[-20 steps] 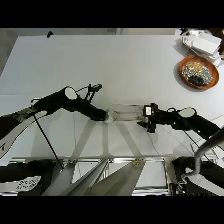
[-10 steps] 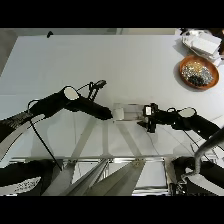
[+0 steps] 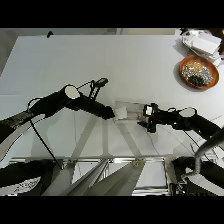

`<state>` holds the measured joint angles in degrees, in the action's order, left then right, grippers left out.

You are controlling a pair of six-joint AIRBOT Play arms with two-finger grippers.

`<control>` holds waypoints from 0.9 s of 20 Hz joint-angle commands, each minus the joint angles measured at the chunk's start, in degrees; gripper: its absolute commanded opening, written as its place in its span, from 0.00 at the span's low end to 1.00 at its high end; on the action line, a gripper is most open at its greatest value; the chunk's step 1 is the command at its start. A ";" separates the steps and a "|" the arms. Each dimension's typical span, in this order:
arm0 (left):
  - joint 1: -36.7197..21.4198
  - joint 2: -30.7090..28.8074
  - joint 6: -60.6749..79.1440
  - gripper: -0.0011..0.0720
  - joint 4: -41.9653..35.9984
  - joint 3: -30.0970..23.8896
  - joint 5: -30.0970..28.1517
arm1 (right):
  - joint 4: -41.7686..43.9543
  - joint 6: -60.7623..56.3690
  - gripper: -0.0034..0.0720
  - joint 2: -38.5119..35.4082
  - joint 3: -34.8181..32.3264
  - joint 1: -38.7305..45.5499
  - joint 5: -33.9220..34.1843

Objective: Fold the box and place the chain.

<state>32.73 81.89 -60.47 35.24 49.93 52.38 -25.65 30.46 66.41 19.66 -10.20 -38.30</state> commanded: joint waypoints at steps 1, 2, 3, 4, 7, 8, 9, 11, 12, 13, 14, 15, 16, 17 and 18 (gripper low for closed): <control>-0.63 -0.04 -2.03 0.39 3.10 0.07 2.67 | 0.00 0.04 0.57 0.02 -0.02 -0.04 0.17; -1.09 -0.04 -3.63 0.39 5.33 0.07 3.32 | -0.02 0.04 0.57 0.02 -0.02 -0.04 0.17; -1.57 -0.04 -5.14 0.39 7.10 0.07 4.02 | 0.00 0.04 0.57 0.02 -0.02 -0.04 0.17; -2.14 -0.04 -6.23 0.39 8.09 0.07 4.76 | 0.00 0.04 0.57 0.02 -0.02 -0.04 0.17; -2.47 -0.07 -6.91 0.39 8.31 0.07 5.75 | -0.02 0.04 0.57 0.02 -0.02 -0.04 0.17; -2.47 -0.07 -6.91 0.39 8.35 0.07 5.92 | -0.02 0.04 0.57 0.02 -0.02 -0.04 0.17; -2.47 -0.09 -7.04 0.39 8.35 0.07 6.05 | 0.00 0.04 0.57 0.02 -0.02 -0.04 0.17; -2.43 -0.74 -7.13 0.40 8.07 0.09 5.64 | 0.00 0.04 0.57 0.02 -0.02 -0.04 0.17; -2.27 -1.27 -7.13 0.42 7.52 0.09 5.16 | 0.00 0.04 0.57 0.02 -0.02 -0.04 0.17; -2.05 -1.73 -7.13 0.48 6.67 0.09 4.57 | 0.00 0.04 0.57 0.02 -0.02 -0.04 0.17; -1.66 -2.16 -7.13 0.52 5.62 0.13 3.93 | -0.02 0.04 0.57 0.02 -0.02 -0.04 0.17; -1.07 -2.34 -7.91 0.53 5.46 0.37 3.54 | -0.02 0.04 0.57 0.02 -0.02 -0.04 0.17; -0.44 -2.29 -9.16 0.56 5.55 0.81 3.52 | 0.00 0.04 0.57 0.02 -0.02 -0.04 0.15; 0.35 -2.29 -10.25 0.63 5.53 1.16 3.34 | -0.02 0.04 0.57 0.02 -0.02 -0.04 0.17; 1.09 -2.29 -10.56 0.63 5.79 1.42 3.19 | -0.02 0.04 0.57 0.02 -0.02 -0.04 0.17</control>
